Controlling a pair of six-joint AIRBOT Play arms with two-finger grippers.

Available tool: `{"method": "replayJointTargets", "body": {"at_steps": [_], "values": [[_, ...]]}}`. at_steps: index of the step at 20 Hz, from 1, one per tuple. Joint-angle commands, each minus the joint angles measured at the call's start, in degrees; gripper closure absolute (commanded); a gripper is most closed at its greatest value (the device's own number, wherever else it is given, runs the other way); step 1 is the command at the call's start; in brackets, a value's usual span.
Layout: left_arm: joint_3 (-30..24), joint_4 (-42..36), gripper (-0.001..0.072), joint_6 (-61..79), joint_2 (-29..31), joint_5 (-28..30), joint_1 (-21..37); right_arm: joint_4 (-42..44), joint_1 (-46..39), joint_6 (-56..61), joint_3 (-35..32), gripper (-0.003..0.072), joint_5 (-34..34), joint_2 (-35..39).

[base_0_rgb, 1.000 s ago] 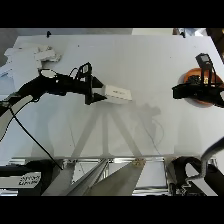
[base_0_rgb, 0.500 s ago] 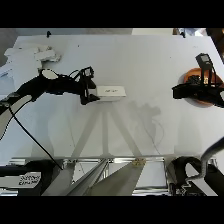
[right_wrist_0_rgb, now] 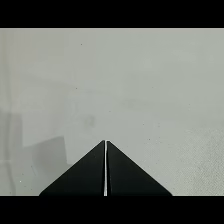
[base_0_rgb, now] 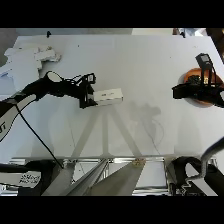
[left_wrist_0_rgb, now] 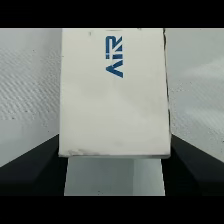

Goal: Fold the box and place the chain.

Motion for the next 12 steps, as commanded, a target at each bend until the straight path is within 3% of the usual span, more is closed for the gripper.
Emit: {"method": "replayJointTargets", "body": {"at_steps": [1,2,3,4,5,12], "values": [[-0.07,-0.70,0.0289,-0.28,-2.91,-0.04,-0.04,0.02,-0.02,0.02,0.04,0.0678,0.00,0.04],[-0.07,-1.14,0.0290,-0.26,-3.45,-0.07,-0.07,0.02,-0.02,0.00,0.04,0.0678,0.00,0.04],[-0.07,-1.84,0.0353,-0.22,-3.67,-0.13,-0.04,0.02,-0.02,0.02,0.04,0.0678,0.00,0.04],[-0.07,-1.99,0.0560,-0.07,-3.67,-0.20,-0.04,0.02,-0.02,0.02,0.04,0.0678,0.00,0.04],[-0.07,-1.97,0.0694,0.11,-3.67,-0.33,-0.04,0.02,-0.02,0.02,0.04,0.0678,0.00,0.04],[-0.07,-2.36,0.0709,0.00,-2.40,0.63,0.09,0.02,-0.02,0.02,0.04,0.0678,0.00,0.04]]}}
